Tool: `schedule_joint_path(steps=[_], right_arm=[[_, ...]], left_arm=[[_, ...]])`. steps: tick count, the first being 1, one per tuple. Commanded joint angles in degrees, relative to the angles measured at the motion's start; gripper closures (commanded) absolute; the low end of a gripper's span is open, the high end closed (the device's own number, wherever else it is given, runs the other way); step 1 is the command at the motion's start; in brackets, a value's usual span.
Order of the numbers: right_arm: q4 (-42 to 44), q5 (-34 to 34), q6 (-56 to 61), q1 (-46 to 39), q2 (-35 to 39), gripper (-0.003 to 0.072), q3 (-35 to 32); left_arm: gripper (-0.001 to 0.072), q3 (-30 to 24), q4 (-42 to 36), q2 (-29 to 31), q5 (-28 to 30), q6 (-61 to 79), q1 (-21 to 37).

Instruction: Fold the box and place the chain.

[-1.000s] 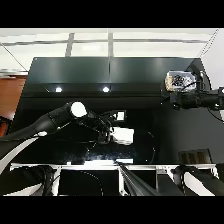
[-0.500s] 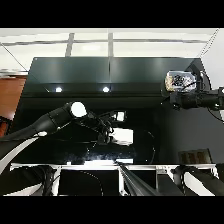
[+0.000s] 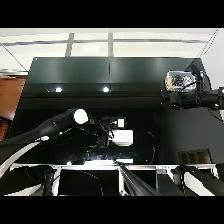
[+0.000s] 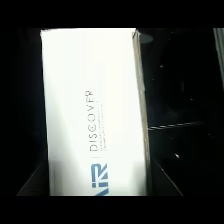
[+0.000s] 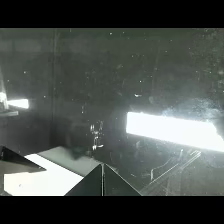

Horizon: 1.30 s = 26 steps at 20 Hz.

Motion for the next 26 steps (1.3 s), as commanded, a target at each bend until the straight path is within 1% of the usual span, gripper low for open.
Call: schedule_joint_path(steps=[1,3,4,5,6,7,9,10,12,14,16,17,19,20,22,24,26], right_arm=[[0.04,-0.63,0.04,0.07,0.02,0.0675,0.04],[0.04,-0.79,0.04,0.07,0.02,0.0674,0.04],[0.04,-0.79,0.04,0.07,0.02,0.0674,0.04],[0.04,-0.61,0.04,0.07,0.02,0.0674,0.04],[0.02,-0.55,0.04,0.07,0.02,0.0674,0.04],[0.04,-0.55,0.04,0.07,0.02,0.0674,0.04],[0.04,-0.55,0.04,0.07,0.02,0.0674,0.04],[0.09,-0.55,0.04,0.07,0.02,0.0674,0.04],[1.38,-0.57,0.04,0.07,0.02,0.0674,0.04],[3.06,-0.57,0.02,0.07,0.02,0.0674,0.04],[4.15,-0.50,0.02,0.07,0.02,0.0674,0.04],[4.37,-0.28,0.02,0.07,0.02,0.0674,0.04],[4.37,0.39,0.04,0.07,0.02,0.0674,0.04],[4.42,0.74,0.04,0.07,0.02,0.0674,0.04],[5.62,1.27,0.02,0.07,0.02,0.0674,0.04],[7.56,1.62,0.02,0.07,0.02,0.0674,0.04],[7.96,1.44,0.02,0.35,0.02,0.0674,0.04]], left_arm=[[-0.0001,-1.07,-1.68,-1.22,9.55,-4.13,-1.60],[0.0005,-1.03,-1.44,-2.86,10.47,-4.09,-3.21],[0.0060,-1.03,-0.44,-2.95,10.27,-4.39,-3.45],[0.0233,-0.59,1.22,-2.58,9.79,-6.88,-2.97],[0.0387,0.35,4.26,-1.95,8.50,-9.81,-1.66],[0.0433,1.70,7.93,-0.87,6.56,-13.84,0.94],[0.0433,4.17,14.23,2.10,3.72,-19.74,9.42],[0.0433,5.42,16.26,3.28,3.15,-22.80,15.13],[0.0418,9.53,18.53,3.30,2.91,-29.40,29.88],[0.0418,15.72,18.49,-0.15,2.58,-32.39,43.30],[0.0417,25.92,18.53,-7.72,-0.37,-37.68,54.55],[0.0417,31.34,18.69,-11.98,-2.16,-40.35,58.47],[0.0417,42.42,20.09,-21.00,-6.54,-43.50,63.76],[0.0417,47.58,21.68,-25.38,-7.93,-45.77,65.24],[0.0417,55.84,23.58,-32.44,-9.14,-49.09,66.47],[0.0417,61.79,23.43,-37.51,-8.92,-48.37,66.05],[0.0417,65.64,23.67,-41.51,-8.52,-47.95,65.51]])
